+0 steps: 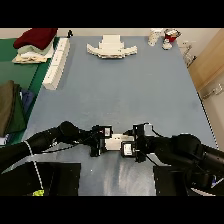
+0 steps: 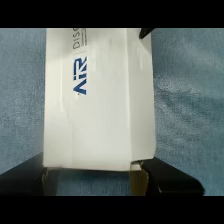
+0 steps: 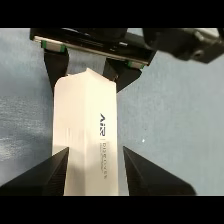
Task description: Fold the box.
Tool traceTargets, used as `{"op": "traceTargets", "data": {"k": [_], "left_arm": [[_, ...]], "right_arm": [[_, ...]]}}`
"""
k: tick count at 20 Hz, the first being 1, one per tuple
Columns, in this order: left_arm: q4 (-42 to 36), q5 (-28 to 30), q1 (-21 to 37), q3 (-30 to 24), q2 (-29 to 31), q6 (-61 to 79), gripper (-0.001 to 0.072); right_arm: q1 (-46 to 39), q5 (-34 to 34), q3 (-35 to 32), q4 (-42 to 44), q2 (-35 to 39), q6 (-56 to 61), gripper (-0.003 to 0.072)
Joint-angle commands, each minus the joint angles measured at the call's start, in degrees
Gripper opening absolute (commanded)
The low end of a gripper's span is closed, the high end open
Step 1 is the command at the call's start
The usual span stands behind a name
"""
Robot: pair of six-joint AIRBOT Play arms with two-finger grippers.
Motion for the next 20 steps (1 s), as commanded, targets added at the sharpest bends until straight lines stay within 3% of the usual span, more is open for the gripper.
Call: {"op": "traceTargets", "data": {"k": [1,8,10,11,13,20], "left_arm": [[0.0,0.0,0.0,0.1,0.0,0.0,0.0444],[0.0,0.0,0.0,0.1,0.0,0.0,0.0444],[0.0,0.0,0.0,0.1,0.0,0.0,0.0443],[0.0,0.0,0.0,0.1,0.0,0.0,0.0443],[0.0,0.0,0.0,0.1,0.0,0.0,0.0444],[0.0,0.0,0.0,0.1,0.0,0.0,0.0444]], "right_arm": [[0.0,0.7,0.2,-3.5,0.4,2.3,0.0511],[0.0,1.0,1.0,-3.8,0.1,2.8,0.0507],[0.0,0.6,0.9,-3.8,-1.2,3.1,0.0346],[0.0,0.7,0.9,-3.6,-2.0,3.1,0.0346],[0.0,0.6,0.9,-1.5,-3.3,3.0,0.0251],[1.4,-0.6,0.9,1.2,-4.0,3.0,0.0229]]}}
